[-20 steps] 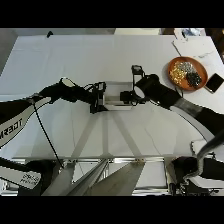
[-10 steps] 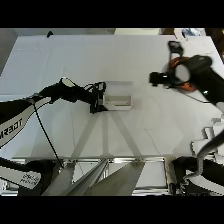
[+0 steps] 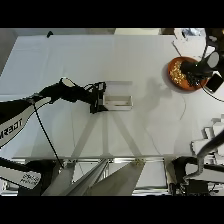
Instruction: Fold the box and place the chain.
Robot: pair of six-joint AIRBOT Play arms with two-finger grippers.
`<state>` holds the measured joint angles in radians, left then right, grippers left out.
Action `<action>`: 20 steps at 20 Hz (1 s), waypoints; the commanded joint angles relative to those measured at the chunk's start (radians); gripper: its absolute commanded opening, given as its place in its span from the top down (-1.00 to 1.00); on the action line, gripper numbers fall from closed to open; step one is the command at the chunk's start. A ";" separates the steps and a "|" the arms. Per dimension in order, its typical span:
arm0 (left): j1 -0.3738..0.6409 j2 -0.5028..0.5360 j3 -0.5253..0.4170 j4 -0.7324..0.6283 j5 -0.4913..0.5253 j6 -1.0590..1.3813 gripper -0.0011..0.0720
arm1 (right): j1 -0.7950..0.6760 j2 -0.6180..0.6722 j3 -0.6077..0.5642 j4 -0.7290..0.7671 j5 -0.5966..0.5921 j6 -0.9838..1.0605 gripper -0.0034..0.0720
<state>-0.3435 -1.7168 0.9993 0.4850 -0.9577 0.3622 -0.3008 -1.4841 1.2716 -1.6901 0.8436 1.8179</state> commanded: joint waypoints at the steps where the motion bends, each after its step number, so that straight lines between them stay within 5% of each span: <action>1: 0.001 0.000 0.000 0.000 0.000 0.000 0.55 | -0.040 -0.225 0.188 0.018 0.008 -0.081 -0.56; 5: 0.001 0.000 0.000 0.000 0.000 0.000 0.55 | -0.037 -0.408 0.332 0.023 0.000 -0.061 -0.62; 10: 0.001 0.000 0.000 0.000 0.000 0.000 0.55 | -0.035 -0.488 0.341 0.096 0.041 -0.065 -0.58; 12: 0.001 0.000 0.000 0.000 0.001 0.000 0.55 | -0.033 -0.487 0.341 0.101 0.059 -0.065 -0.18; 15: 0.001 0.000 0.000 0.000 0.000 0.000 0.55 | -0.033 -0.483 0.342 0.108 0.124 -0.074 0.88; 20: 0.000 0.000 0.000 0.000 0.000 0.000 0.55 | -0.033 -0.402 0.342 0.080 0.196 -0.132 0.87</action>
<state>-0.3435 -1.7168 0.9993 0.4847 -0.9573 0.3614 -0.3344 -1.9308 1.6112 -1.5955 0.9565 1.7107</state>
